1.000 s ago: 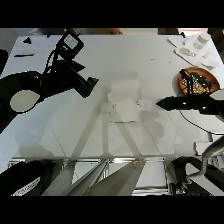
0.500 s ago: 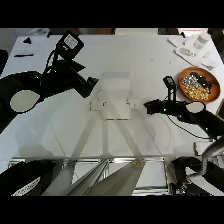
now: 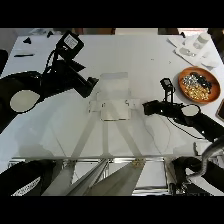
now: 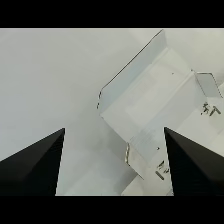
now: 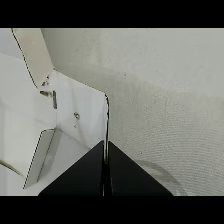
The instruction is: Fold the box and place the chain.
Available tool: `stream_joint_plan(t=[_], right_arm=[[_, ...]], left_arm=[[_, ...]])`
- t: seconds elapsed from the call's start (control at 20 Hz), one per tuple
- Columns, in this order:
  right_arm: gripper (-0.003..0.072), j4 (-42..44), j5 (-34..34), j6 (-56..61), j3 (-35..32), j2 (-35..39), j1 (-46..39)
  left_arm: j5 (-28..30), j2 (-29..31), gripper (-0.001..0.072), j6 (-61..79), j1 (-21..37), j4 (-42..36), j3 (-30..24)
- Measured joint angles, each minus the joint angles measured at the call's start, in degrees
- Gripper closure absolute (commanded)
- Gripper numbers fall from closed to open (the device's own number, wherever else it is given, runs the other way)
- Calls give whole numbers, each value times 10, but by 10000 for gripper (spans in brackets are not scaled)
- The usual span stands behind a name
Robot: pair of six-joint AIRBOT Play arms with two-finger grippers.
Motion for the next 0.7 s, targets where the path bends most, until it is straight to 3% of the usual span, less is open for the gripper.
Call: stream_joint_plan(t=[0.7], right_arm=[[674, 0, -3, 0, 0, 0, 1]], left_arm=[[0, 0, 13, -1, 0, -122, 0]])
